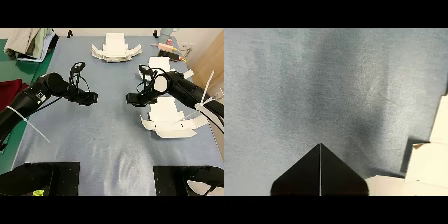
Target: Fold the box.
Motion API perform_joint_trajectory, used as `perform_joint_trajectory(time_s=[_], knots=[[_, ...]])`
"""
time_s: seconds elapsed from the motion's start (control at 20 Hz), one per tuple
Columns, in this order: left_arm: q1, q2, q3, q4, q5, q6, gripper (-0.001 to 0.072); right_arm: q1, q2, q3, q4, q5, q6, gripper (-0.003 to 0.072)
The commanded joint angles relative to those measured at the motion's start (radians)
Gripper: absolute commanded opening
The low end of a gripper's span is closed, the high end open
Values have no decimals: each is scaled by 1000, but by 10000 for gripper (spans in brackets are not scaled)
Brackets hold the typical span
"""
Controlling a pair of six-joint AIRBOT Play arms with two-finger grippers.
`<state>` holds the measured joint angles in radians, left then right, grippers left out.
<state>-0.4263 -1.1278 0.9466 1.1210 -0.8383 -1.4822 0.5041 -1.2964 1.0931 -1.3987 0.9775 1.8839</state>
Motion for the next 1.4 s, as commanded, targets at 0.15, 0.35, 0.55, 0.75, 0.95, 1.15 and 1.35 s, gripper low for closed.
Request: perform_joint_trajectory(time_s=[0.15, 0.35, 0.55, 0.75, 0.95, 1.15, 1.35], knots=[[0, -4, -1, 0, -1, 0, 15, 0, 0, -2, 0, 2, 0, 3], [0, -4, -1, 0, 0, 0, 15, 0, 0, -2, 0, 2, 0, 4], [0, -4, -1, 0, 0, 0, 15, 0, -1, -2, 0, 2, 0, 3], [-3, -4, -1, 0, 3, 0, 15, 0, -1, -2, 17, -33, 2, 4], [-4, -4, -1, -2, 29, 0, 15, -48, 2, 64, -68, 58, 10, 25], [-4, -4, -1, -43, 21, -11, 16, -273, 8, 214, -461, 542, -89, 335], [-4, -5, -1, -122, 15, -11, 17, -647, 10, 196, -431, 582, -220, 335]])
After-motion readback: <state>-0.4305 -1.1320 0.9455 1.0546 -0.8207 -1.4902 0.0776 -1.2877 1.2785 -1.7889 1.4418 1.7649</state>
